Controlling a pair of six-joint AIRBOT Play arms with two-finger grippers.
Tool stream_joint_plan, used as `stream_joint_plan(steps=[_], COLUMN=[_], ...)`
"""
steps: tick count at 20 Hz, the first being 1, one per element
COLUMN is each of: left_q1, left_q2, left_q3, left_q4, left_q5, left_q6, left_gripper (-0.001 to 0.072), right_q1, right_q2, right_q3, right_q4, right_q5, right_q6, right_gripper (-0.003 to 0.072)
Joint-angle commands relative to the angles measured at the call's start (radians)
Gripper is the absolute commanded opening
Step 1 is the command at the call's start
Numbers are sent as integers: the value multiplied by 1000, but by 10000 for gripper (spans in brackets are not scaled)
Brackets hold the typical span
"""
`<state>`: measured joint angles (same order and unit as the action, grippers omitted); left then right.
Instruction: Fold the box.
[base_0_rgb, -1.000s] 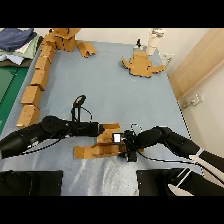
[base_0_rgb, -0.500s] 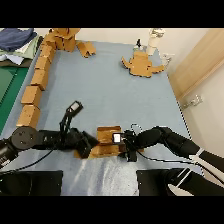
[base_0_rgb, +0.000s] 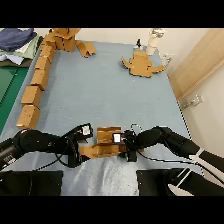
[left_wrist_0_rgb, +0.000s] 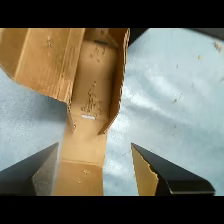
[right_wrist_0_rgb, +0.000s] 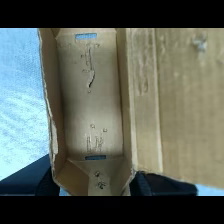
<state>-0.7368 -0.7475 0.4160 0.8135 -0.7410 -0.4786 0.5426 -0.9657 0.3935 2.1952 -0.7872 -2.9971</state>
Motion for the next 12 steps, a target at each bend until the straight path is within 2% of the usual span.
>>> stream_joint_plan(steps=[1, 6, 12], left_q1=[0, -5, -87], left_q2=[-85, -163, -185], left_q3=[7, 48, 48], left_q4=[20, 5, 4], left_q5=[30, 52, 63], left_q6=[148, 183, 179], left_gripper=[720, 720, 720], right_q1=[1, 1, 1], right_q2=[1, 1, 1], right_q3=[0, 0, 0], right_q4=[0, 0, 0], right_q5=[0, 0, 0], right_q6=[0, 0, 0], right_gripper=[505, 505, 505])
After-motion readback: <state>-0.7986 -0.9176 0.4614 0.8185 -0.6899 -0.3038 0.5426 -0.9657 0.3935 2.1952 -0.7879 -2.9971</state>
